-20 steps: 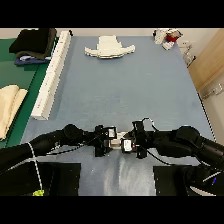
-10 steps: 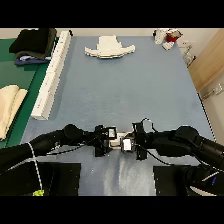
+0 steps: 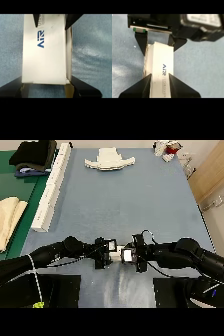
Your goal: Fold the box.
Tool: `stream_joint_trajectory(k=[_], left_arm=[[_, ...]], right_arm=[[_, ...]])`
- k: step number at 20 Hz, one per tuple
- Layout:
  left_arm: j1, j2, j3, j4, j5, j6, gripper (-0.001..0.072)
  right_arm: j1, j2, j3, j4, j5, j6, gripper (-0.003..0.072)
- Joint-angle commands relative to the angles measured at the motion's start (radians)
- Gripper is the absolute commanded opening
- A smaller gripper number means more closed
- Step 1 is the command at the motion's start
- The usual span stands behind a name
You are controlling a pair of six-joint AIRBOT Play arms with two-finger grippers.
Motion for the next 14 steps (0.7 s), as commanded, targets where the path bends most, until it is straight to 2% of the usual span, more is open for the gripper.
stream_joint_trajectory(k=[1,3,4,5,7,8,11,14], left_arm=[[0.0,0.0,0.0,-0.002,0.005,-0.001,0.044],[0.0,0.0,0.0,-0.002,0.005,-0.001,0.044],[0.0,0.0,0.0,-0.002,0.005,-0.001,0.044],[0.0,0.0,0.0,-0.002,0.005,-0.001,0.044],[0.0,0.0,0.0,-0.002,0.005,-0.001,0.044],[0.0,0.0,0.0,-0.002,0.005,-0.001,0.044],[0.0,0.0,0.0,-0.002,0.005,-0.001,0.044],[0.0,0.0,0.0,-0.002,0.005,-0.001,0.044]], right_arm=[[0.0,0.06,0.001,0.005,-0.002,0.077,0.035],[0.0,0.096,0.0,0.009,-0.003,0.274,0.0343],[0.0,0.106,0.0,0.023,-0.003,0.372,0.0247],[0.0,0.111,-0.007,0.061,0.005,0.455,0.0108],[-0.001,0.126,-0.066,0.188,0.108,0.537,0.0078],[0.0,0.135,-0.118,0.256,0.196,0.565,0.0016],[0.022,0.142,-0.228,0.312,0.363,0.691,0.0016],[0.055,0.139,-0.267,0.312,0.439,0.752,0.0009]])
